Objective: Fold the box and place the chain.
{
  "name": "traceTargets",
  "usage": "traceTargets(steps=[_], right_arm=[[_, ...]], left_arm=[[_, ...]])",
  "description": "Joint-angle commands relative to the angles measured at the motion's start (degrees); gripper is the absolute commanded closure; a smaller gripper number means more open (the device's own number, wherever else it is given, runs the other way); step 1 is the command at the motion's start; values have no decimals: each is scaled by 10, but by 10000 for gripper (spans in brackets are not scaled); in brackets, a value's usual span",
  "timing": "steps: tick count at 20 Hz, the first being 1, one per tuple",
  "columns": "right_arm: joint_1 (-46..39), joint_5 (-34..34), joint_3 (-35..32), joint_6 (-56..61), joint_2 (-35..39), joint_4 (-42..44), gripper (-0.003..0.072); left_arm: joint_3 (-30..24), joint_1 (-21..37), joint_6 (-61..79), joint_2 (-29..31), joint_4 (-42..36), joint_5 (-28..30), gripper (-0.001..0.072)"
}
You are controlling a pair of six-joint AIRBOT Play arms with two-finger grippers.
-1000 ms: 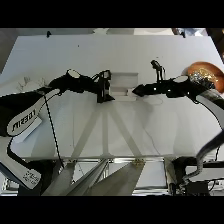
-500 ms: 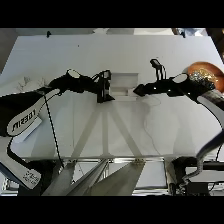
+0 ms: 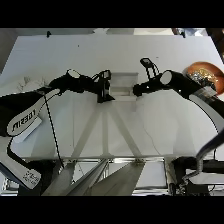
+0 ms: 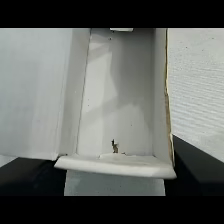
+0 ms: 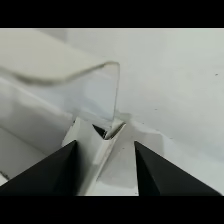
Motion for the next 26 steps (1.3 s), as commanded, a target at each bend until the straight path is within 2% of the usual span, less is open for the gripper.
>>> traceTargets(steps=[1,9,17,19,20,23,24,26], right_arm=[[33,15,37,140,0,-130,361],[76,40,41,246,-36,-139,365],[83,49,41,336,-45,-181,436],[83,49,41,336,-46,-181,614],[83,48,41,336,-46,-181,674],[83,42,41,336,-46,-181,674],[83,38,41,336,-46,-178,627],[83,38,45,336,-43,-172,305]], left_arm=[[0,0,0,0,0,0,429],[0,0,0,0,0,0,429],[0,0,0,0,0,0,429],[0,0,0,0,0,0,429],[0,0,0,0,1,0,429],[0,0,0,0,0,0,429],[0,0,0,0,0,0,429],[0,0,0,0,0,0,429]])
